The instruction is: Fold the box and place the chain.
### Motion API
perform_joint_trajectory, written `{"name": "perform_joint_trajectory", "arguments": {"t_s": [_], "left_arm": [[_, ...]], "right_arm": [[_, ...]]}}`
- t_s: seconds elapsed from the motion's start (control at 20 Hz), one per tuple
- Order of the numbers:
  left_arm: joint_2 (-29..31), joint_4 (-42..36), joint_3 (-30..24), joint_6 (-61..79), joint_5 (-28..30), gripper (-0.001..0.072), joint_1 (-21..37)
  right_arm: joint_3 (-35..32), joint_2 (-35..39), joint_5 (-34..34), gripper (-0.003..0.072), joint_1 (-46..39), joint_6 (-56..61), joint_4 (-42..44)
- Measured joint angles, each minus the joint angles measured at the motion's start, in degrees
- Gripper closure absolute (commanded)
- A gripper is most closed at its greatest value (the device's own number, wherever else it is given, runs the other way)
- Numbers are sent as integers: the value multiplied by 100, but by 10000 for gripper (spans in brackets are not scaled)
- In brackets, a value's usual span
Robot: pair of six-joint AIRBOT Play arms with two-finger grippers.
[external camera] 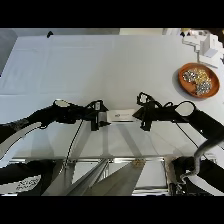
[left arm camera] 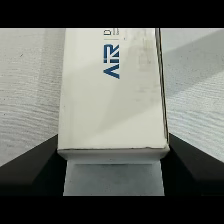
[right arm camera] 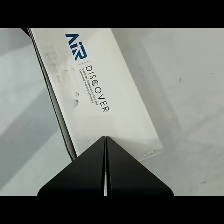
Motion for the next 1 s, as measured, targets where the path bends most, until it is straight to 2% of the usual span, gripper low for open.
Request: {"name": "perform_joint_trajectory", "arguments": {"t_s": [0.25, 0.6, 0.7, 0.8, 0.9, 1.0], "left_arm": [[0, -15, 2, 7, -7, 577, 0], [0, -4, 2, 7, -2, 577, 0], [0, -4, 2, 4, -4, 577, 0], [0, -4, 2, 4, -2, 577, 0], [0, -4, 2, 4, -2, 577, 0], [0, -4, 2, 4, -2, 577, 0]], "right_arm": [[-39, 157, -59, 673, 0, 188, -238], [-42, 1513, -74, 673, -2, 756, -385], [-39, 1878, -52, 677, -2, 1709, -922], [20, 2098, 236, 679, -13, 3036, -1930], [149, 2181, 890, 679, -164, 4232, -2887], [328, 2162, 1700, 678, -564, 5073, -3462]]}}
